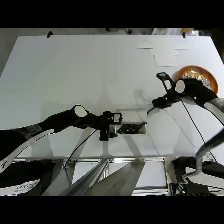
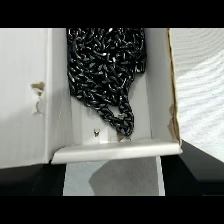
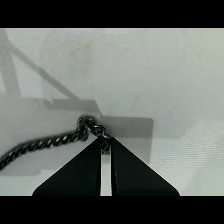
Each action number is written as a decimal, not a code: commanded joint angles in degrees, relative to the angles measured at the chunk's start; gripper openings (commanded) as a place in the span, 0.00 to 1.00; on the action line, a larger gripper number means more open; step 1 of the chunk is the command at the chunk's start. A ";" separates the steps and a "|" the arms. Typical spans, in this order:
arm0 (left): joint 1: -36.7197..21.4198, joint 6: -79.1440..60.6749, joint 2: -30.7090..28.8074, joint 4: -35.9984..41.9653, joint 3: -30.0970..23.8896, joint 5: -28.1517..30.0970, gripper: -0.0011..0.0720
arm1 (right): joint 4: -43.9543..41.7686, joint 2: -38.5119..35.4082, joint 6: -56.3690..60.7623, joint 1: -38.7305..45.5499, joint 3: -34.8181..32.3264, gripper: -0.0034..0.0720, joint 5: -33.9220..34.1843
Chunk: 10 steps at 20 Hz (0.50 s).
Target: Fold the box and place the chain.
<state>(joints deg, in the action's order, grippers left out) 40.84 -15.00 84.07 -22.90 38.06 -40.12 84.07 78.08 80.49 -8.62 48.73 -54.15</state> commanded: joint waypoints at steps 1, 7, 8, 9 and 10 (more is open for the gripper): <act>-0.02 -0.02 0.02 0.00 -0.02 0.02 0.30 | 0.76 -5.79 -0.04 -0.11 0.00 0.07 -2.51; -0.02 -0.02 0.02 -0.02 -0.02 0.00 0.30 | -5.07 -26.73 -1.68 -0.13 -0.07 0.07 -7.21; -0.02 -0.02 0.02 0.00 -0.02 0.00 0.30 | -7.80 -30.45 -3.34 -0.13 -0.20 0.07 -8.31; -0.02 -0.02 0.02 -0.02 -0.02 0.02 0.30 | -10.71 -33.68 -5.29 -0.13 -0.24 0.07 -9.49; -0.02 -0.02 0.02 -0.02 -0.02 0.02 0.30 | -14.14 -36.89 -7.19 -0.13 -0.24 0.07 -10.80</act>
<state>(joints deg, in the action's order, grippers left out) 40.84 -15.00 84.07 -22.90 38.06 -40.12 77.71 50.24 77.38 -8.69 48.58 -61.54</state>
